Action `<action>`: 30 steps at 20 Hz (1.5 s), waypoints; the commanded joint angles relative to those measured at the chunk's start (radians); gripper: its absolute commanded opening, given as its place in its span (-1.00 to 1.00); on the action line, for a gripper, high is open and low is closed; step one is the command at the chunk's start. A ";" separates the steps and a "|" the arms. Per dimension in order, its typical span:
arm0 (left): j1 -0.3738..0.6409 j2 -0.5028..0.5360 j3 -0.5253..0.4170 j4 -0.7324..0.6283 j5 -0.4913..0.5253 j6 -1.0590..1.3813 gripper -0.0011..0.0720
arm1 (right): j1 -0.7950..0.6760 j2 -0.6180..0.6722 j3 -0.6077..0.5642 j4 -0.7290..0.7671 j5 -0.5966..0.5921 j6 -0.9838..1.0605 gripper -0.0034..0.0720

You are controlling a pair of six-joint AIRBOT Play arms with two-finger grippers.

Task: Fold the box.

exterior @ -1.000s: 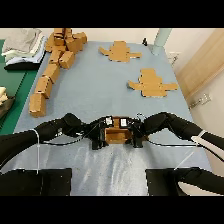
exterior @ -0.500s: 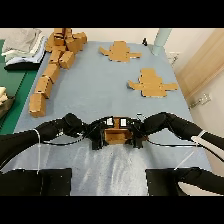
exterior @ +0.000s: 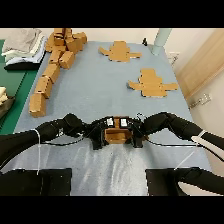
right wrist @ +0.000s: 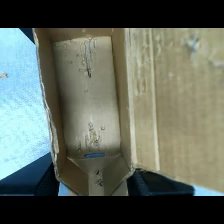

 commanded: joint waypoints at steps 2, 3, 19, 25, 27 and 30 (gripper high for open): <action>0.002 0.000 0.001 0.000 0.010 -0.002 0.11 | 0.000 0.000 0.001 0.000 -0.002 0.000 0.43; 0.002 0.000 0.001 0.000 0.010 -0.002 0.11 | 0.000 0.000 0.001 0.000 -0.002 0.000 0.42; 0.002 0.000 0.001 0.000 0.010 -0.002 0.11 | 0.000 0.005 0.007 0.031 -0.013 0.003 0.98; 0.002 0.000 0.001 0.000 0.010 -0.002 0.11 | -0.001 0.113 0.008 -0.091 -0.065 0.071 0.99; 0.002 0.000 0.001 0.000 0.010 -0.002 0.11 | -0.001 0.167 0.009 -0.172 -0.097 0.187 0.99; 0.002 0.000 0.001 0.000 0.010 -0.002 0.11 | -0.001 0.259 0.011 -0.248 -0.251 0.363 0.98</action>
